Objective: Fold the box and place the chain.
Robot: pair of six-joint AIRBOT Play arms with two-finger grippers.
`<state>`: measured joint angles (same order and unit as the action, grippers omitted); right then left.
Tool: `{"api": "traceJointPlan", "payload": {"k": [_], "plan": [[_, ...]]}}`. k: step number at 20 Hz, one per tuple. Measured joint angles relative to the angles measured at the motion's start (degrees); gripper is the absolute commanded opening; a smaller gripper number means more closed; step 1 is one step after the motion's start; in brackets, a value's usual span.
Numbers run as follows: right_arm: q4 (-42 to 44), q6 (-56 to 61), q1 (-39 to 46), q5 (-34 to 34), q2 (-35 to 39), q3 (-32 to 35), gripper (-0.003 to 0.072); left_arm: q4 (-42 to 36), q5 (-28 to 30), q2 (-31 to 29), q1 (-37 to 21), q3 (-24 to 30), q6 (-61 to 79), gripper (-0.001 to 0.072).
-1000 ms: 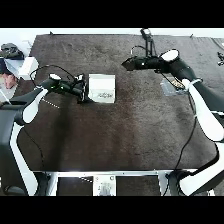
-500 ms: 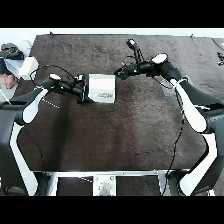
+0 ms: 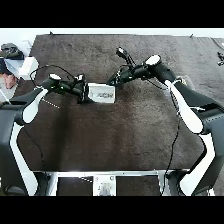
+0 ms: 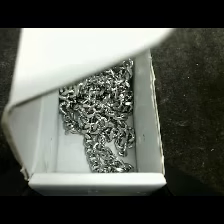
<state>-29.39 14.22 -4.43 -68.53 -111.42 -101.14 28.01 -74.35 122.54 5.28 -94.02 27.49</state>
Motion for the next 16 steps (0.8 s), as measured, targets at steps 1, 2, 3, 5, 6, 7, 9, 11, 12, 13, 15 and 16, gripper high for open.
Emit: {"api": "traceJointPlan", "payload": {"k": [1, 2, 3, 5, 6, 7, 9, 11, 12, 13, 15, 16], "plan": [[-0.04, -0.87, -0.24, -0.98, 0.00, 0.02, 0.0231, -0.02, 0.02, 0.00, 0.00, 0.00, 0.00, 0.0405], [-0.22, -1.44, -0.50, -1.75, 0.00, 0.02, 0.0231, 0.00, 0.00, 0.00, 0.00, 0.00, 0.00, 0.0406], [-0.74, -1.95, -0.79, -2.19, 0.00, 0.00, 0.0231, -0.02, 0.00, 0.00, 0.00, 0.00, 0.00, 0.0405], [-2.82, -2.51, -1.25, -2.58, 0.00, 0.00, 0.0231, -0.02, 0.00, 0.00, 0.00, 0.00, -0.02, 0.0405], [-3.74, -2.75, -1.70, -2.64, 0.00, 0.00, 0.0231, -0.02, 0.00, 0.00, 0.00, 0.00, -0.02, 0.0405], [-4.44, -3.04, -2.38, -2.84, 0.00, 0.02, 0.0232, 0.00, 0.02, 0.00, 0.00, 0.00, 0.00, 0.0405], [-6.32, -3.56, -3.08, -2.45, 0.00, 0.00, 0.0232, -0.02, 0.00, 0.00, 0.00, 0.00, -0.02, 0.0405], [-7.58, -3.82, -3.58, -0.76, 0.00, 0.00, 0.0234, -0.02, 0.00, 0.00, 0.00, 0.00, -0.02, 0.0405], [-7.82, -4.20, -3.82, -0.52, 0.00, 0.00, 0.0319, -0.02, 0.00, 0.00, 0.00, 0.00, -0.02, 0.0405], [-8.24, -4.55, -4.09, -0.42, 0.00, 0.00, 0.0337, -0.02, 0.00, 0.00, 0.00, 0.00, -0.02, 0.0405], [-8.76, -5.29, -4.26, 0.13, 0.00, 0.00, 0.0337, -0.02, 0.02, 0.00, 0.00, 0.00, 0.00, 0.0406], [-9.07, -5.64, -4.42, 0.33, 0.00, 0.02, 0.0337, -0.02, 0.00, 0.00, 0.00, 0.00, 0.00, 0.0405]]}}
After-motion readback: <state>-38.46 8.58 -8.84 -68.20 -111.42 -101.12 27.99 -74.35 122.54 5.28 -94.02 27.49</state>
